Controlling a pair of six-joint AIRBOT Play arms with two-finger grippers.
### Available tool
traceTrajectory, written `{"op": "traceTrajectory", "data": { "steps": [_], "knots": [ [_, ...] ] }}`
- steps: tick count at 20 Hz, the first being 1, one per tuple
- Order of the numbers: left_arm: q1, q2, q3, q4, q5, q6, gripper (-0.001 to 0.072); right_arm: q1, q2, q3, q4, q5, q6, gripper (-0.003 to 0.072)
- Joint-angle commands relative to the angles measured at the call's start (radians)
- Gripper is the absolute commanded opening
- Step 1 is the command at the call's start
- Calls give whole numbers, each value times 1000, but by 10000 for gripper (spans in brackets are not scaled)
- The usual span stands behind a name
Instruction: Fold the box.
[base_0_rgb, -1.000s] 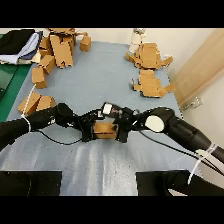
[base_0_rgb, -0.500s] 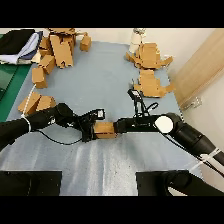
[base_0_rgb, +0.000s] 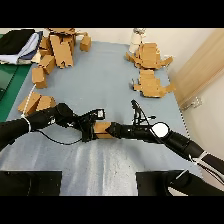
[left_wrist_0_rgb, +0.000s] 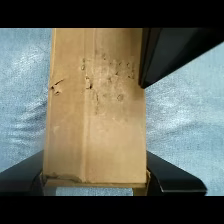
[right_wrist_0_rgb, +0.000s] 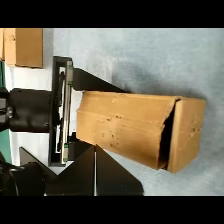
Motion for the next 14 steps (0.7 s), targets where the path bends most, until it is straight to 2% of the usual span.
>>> {"op": "traceTrajectory", "data": {
  "steps": [1, 11, 14],
  "knots": [
    [0, 1, 0, 0, 1, 0, 601, 8, -3, -29, 42, -48, -24, 3],
    [0, 1, 0, 0, 0, 0, 600, 9, -74, -29, 38, -46, -31, 3],
    [0, 1, 0, 0, 0, 0, 601, 9, -29, -27, 50, -32, -40, 3]
  ]
}}
